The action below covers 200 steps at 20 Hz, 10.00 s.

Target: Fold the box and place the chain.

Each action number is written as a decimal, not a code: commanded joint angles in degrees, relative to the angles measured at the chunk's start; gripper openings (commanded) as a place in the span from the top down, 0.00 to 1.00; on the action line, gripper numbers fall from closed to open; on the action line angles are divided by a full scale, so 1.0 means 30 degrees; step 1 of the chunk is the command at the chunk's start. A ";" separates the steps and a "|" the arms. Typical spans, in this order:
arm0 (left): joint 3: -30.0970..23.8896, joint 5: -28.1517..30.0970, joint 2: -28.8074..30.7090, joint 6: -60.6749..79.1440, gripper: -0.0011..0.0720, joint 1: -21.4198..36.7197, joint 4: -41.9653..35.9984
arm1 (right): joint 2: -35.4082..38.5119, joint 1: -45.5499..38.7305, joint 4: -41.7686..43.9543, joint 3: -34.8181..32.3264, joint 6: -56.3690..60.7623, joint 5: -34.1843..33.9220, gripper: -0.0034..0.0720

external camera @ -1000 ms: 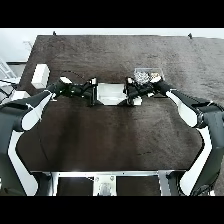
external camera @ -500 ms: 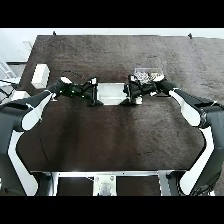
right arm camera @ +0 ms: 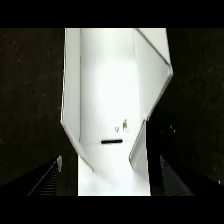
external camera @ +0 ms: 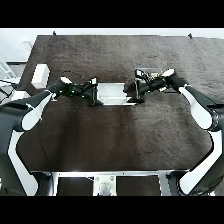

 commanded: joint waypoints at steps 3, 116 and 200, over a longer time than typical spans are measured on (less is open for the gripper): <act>0.0007 -0.0029 -0.0007 0.0007 0.44 0.0015 0.0015 | 0.1588 -0.1042 -0.0692 0.0015 0.1107 0.2076 0.00; 0.0000 -0.0036 -0.0007 0.0007 0.44 0.0015 -0.0036 | 0.2324 0.3206 0.1377 -0.4291 -0.2856 -0.8065 0.20; 0.0007 -0.0029 -0.0007 0.0007 0.44 0.0015 -0.0036 | 0.3876 0.4379 -0.4648 -0.2929 2.6141 -0.8145 0.33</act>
